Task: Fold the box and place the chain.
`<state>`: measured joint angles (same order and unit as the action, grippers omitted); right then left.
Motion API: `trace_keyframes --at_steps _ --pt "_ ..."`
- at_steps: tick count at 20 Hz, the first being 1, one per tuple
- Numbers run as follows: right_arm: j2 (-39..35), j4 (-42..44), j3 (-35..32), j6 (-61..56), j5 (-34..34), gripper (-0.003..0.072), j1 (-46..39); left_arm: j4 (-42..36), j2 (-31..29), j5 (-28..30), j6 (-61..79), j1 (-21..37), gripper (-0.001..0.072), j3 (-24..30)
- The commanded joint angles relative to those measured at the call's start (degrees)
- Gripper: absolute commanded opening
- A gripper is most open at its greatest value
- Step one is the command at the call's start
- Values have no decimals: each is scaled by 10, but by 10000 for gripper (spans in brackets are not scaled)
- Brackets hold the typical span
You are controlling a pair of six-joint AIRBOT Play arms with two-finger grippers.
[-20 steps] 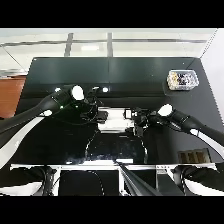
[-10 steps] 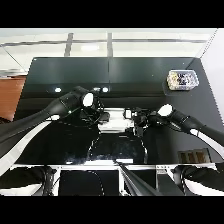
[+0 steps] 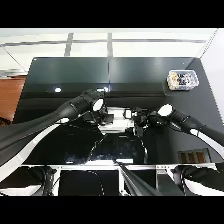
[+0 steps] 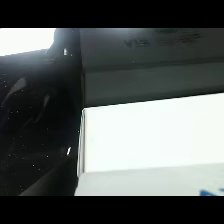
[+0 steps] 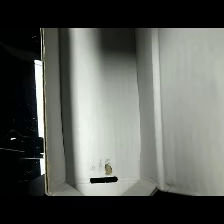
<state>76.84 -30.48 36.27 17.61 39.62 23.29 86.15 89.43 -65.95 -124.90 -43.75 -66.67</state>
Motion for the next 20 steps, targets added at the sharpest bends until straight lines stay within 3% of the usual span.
trace_keyframes --at_steps 1,2,7,9,10,14,16,17,18,20 --pt "0 0 0 0 0 139 0 4 12 -5 -5 -8 84 -12" --pt "0 0 0 0 0 139 0 3 12 -5 -5 -8 25 -13" --pt "0 0 0 0 0 139 0 2 12 -12 -5 -8 40 -13" --pt "0 0 0 0 0 139 0 2 12 -14 -5 -8 327 -13" --pt "0 0 0 0 0 139 0 3 12 -19 -5 -8 357 -14" --pt "0 0 0 0 0 139 0 8 11 -22 -1 -7 357 -26" --pt "0 0 0 0 0 139 0 13 11 -22 -1 -7 314 -31" --pt "0 0 0 0 0 139 0 15 11 -22 -1 -7 145 -31" --pt "0 0 0 0 0 139 0 14 11 -22 -1 -7 25 -31" --pt "0 0 0 0 0 139 0 14 11 -26 -2 -7 24 -31"
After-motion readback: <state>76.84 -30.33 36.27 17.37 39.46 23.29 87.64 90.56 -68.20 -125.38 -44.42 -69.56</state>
